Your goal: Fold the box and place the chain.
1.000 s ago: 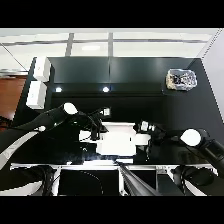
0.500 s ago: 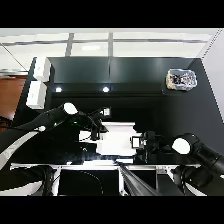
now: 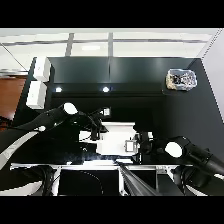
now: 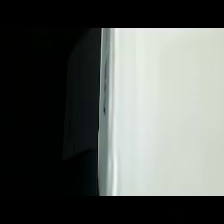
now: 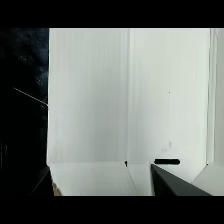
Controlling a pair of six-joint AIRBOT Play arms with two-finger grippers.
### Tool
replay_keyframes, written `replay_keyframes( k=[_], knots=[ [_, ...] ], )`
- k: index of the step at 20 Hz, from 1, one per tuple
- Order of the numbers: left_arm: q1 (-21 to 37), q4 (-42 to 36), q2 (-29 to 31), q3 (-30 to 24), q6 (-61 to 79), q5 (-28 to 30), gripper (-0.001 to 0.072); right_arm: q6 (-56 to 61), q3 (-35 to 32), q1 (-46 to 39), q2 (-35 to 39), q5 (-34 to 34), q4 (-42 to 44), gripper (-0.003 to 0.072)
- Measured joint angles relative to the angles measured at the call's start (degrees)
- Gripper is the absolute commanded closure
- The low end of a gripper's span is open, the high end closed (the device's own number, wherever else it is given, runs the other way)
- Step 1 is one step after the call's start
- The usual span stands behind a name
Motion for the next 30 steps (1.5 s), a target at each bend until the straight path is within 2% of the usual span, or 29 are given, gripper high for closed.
replay_keyframes(
  k=[8, 21, 25, 30],
  knots=[
    [0.0, 0.0, 0.0, 0.0, -0.04, -0.04, 0.0686, 3.02, 1.4, 0.98, -1.09, -4.24, 2.32, -0.0016],
    [0.0, -0.04, 0.0, 0.02, -0.07, 0.13, 0.0686, 6.51, 7.76, -8.33, -0.85, -0.61, -0.07, -0.0016],
    [0.0, -0.02, -0.02, 0.02, -0.02, 0.02, 0.0686, 6.67, 8.5, -10.78, -0.81, 2.19, -0.26, -0.0016],
    [0.0, -0.02, 0.0, 0.0, 0.02, -0.02, 0.0686, 6.64, 8.7, -11.67, -0.87, 2.6, -0.24, -0.0016]
  ],
)
